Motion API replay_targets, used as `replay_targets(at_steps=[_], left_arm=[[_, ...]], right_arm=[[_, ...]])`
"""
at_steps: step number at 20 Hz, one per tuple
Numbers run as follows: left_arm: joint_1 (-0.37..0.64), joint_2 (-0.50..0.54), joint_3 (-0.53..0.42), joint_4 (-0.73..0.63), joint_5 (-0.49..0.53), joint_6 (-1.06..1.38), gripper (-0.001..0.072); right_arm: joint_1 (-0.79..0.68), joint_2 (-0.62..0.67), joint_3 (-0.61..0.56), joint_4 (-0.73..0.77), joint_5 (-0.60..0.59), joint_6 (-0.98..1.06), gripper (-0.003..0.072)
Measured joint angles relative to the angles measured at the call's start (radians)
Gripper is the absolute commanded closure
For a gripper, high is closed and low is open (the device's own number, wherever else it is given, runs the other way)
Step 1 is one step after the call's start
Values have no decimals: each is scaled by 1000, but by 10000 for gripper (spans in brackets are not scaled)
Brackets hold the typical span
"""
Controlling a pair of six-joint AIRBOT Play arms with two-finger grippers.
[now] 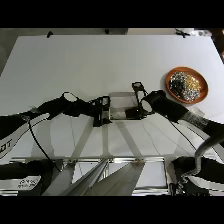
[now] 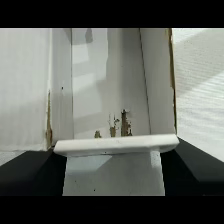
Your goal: Fold the box and place the chain.
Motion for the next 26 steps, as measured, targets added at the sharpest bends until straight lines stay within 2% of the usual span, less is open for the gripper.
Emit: replay_targets(at_steps=[2, 3, 5, 6, 9, 11, 13, 14, 20, 21, 23, 24, 26], left_arm=[[0, 0, 0, 0, 0, 2, 439], [0, 0, 0, 0, 0, 2, 439], [0, 0, 0, 1, 0, 5, 439], [0, 0, 0, 2, 0, 5, 439], [0, 0, 0, 2, 0, 5, 439], [0, 0, 0, 1, 1, 4, 439], [0, 0, 0, 0, 2, 3, 439], [0, 0, 0, 0, 2, 3, 439], [0, 0, 0, 0, 2, 2, 439], [0, 0, 0, 0, 2, 2, 439], [0, 0, 0, 0, 1, 3, 439], [0, 0, 0, 1, 1, 3, 438], [0, 0, 0, 0, 3, 3, 439]], right_arm=[[0, -12, 1, 11, 7, 2, 665], [0, -16, 1, 14, 7, 3, 599], [0, -21, 0, 26, 0, 4, 415], [1, -23, 0, 33, -6, 3, 384], [0, -26, 0, 35, -6, 4, 385], [1, -26, -1, 34, -6, 5, 425], [0, -25, -1, 29, -3, 6, 634], [0, -22, -2, 23, 1, 7, 673], [0, -2, -3, 16, -13, -6, 671], [0, -1, -3, 14, -13, -8, 607], [1, 3, -2, 21, -24, -16, 278], [2, 7, -2, 27, -31, -16, 239], [1, 25, -3, 13, -24, -29, 239]])
